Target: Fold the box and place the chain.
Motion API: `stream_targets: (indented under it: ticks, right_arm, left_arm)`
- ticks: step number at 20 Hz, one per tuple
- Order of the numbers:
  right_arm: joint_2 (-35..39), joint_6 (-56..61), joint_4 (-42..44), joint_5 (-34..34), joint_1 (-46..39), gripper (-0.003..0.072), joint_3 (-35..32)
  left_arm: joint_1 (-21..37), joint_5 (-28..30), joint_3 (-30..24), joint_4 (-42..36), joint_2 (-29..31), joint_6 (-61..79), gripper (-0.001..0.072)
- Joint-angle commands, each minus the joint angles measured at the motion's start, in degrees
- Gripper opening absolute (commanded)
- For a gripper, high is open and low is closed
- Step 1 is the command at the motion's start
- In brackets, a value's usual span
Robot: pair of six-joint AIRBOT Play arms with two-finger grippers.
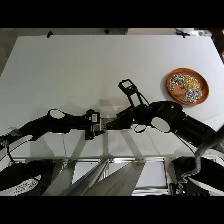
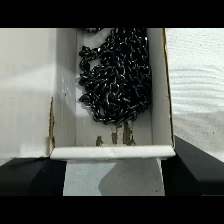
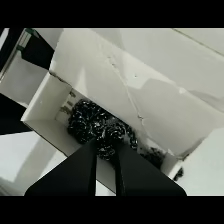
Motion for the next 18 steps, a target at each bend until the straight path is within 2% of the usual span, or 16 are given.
stream_targets:
  ticks: [1,3,4,7,9,12,15,17,18]
  right_arm:
    - [-2.58,-2.58,2.67,-0.44,0.0,0.0068,0.04]
    - [-2.67,-3.43,2.56,-0.28,0.0,0.0286,0.04]
    - [-2.64,-3.43,1.86,-0.02,-0.07,0.0299,0.04]
    - [-2.01,-5.01,0.68,4.39,-2.49,0.0297,0.07]
    - [0.28,-11.93,0.68,9.51,-5.55,0.0294,0.07]
    - [5.73,-31.67,0.72,16.06,-11.47,0.0214,0.07]
    - [8.02,-50.47,2.23,23.61,-17.66,0.0214,-0.24]
    - [7.06,-56.87,2.95,20.39,-20.81,0.0222,-2.58]
    - [6.08,-60.59,2.99,18.21,-21.35,0.0253,-3.93]
  left_arm:
    - [-0.02,-0.02,0.02,0.0,-0.02,0.0,0.0112]
    - [-0.02,-0.02,0.02,0.0,-0.02,0.0,0.0112]
    - [-0.02,-0.02,0.02,0.0,-0.02,0.0,0.0112]
    - [-0.02,-0.02,0.02,0.0,-0.02,0.0,0.0112]
    - [-0.02,-0.02,0.02,0.0,-0.02,0.0,0.0112]
    - [-0.02,-0.04,0.02,0.0,-0.02,0.0,0.0112]
    - [-0.02,-0.04,0.02,0.0,-0.02,0.0,0.0112]
    - [-0.02,-0.04,0.02,0.0,-0.02,0.0,0.0112]
    - [-0.02,-0.04,0.02,0.0,-0.02,0.0,0.0112]
